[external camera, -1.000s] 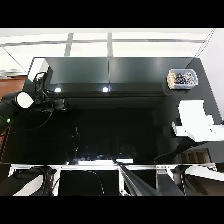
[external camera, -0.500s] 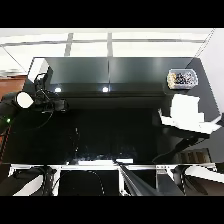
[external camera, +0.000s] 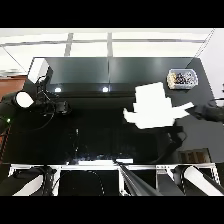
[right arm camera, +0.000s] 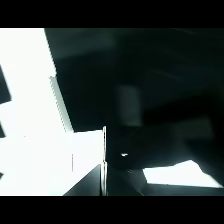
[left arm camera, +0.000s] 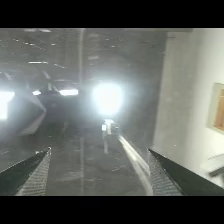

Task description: Fold the box and place the chain.

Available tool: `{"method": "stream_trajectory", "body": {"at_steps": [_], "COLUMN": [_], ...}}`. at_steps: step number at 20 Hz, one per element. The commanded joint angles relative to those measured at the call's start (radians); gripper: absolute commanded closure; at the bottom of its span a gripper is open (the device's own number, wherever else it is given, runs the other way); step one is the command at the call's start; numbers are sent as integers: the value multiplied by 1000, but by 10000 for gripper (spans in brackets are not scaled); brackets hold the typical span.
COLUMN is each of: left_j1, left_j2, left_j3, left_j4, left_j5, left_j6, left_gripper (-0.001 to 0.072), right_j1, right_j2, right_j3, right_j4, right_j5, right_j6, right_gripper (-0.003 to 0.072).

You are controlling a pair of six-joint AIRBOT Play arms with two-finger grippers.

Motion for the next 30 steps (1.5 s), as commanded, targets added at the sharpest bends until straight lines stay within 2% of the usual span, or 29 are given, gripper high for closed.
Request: {"method": "stream_trajectory", "body": {"at_steps": [1,4,5,8,9,10,11,15,16,19,20,24,26,27,29,30], "left_j1": [-11,-48,-56,-55,-52,-53,-58,-94,-97,-98,-103,-142,-169,-183,-195,-195], "left_j2": [-16,-79,-107,-221,-260,-299,-333,-482,-528,-663,-697,-760,-765,-766,-766,-766], "left_j3": [-2,-2,-2,-1,-1,1,11,96,128,244,288,435,480,494,517,523], "left_j4": [-111,-301,-414,-894,-1017,-1106,-1128,-1085,-1083,-1071,-1039,-821,-729,-714,-711,-711], "left_j5": [57,121,124,80,60,40,27,-58,-120,-399,-454,-543,-539,-537,-545,-543], "left_j6": [48,155,223,642,748,838,862,862,872,940,939,920,899,912,948,948], "left_gripper": [1,1,1,1,1,1,1,1,0,4,6,25,39,127,238,262], "right_j1": [185,401,465,615,645,665,678,689,689,689,689,689,689,689,689,689], "right_j2": [155,159,159,159,159,159,159,159,159,159,159,159,159,159,159,159], "right_j3": [-232,-312,-319,-320,-320,-320,-320,-320,-320,-320,-320,-320,-320,-320,-320,-320], "right_j4": [300,352,352,370,370,370,370,370,370,370,370,369,369,369,366,365], "right_j5": [-195,-365,-409,-495,-512,-515,-514,-512,-511,-507,-505,-504,-503,-504,-501,-499], "right_j6": [-121,-147,-146,-146,-146,-146,-145,-145,-145,-142,-142,-142,-142,-142,-142,-142], "right_gripper": [672,672,672,672,672,672,672,672,672,672,672,672,672,672,672,672]}}
